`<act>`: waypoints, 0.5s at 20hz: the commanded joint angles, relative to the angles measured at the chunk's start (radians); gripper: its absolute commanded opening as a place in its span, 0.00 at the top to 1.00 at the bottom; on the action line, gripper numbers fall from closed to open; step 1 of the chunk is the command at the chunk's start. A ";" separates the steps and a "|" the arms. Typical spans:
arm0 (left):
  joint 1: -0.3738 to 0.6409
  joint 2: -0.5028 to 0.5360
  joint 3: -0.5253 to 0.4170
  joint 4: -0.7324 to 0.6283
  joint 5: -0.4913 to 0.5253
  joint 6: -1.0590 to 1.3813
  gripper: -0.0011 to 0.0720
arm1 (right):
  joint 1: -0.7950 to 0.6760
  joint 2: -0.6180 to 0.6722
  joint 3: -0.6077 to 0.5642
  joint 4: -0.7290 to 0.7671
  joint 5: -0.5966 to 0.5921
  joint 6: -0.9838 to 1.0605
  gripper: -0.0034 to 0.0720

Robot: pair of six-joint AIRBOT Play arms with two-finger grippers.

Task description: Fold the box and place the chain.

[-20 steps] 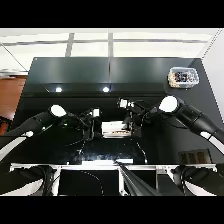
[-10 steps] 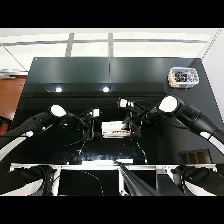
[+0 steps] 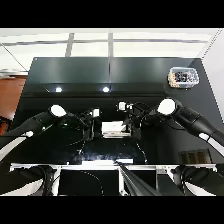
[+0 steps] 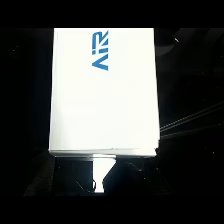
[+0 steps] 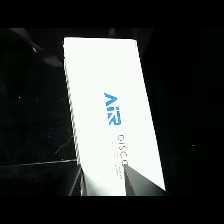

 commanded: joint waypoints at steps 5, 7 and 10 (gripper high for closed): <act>0.000 -0.001 0.001 0.000 0.000 0.000 0.44 | 0.002 -0.001 0.000 -0.001 -0.002 0.020 0.46; 0.000 -0.001 0.001 0.000 0.000 0.000 0.44 | 0.002 -0.011 0.000 0.000 0.003 0.024 0.46; 0.000 -0.001 0.001 0.000 0.000 0.000 0.44 | 0.002 -0.036 0.000 0.001 0.006 0.032 0.46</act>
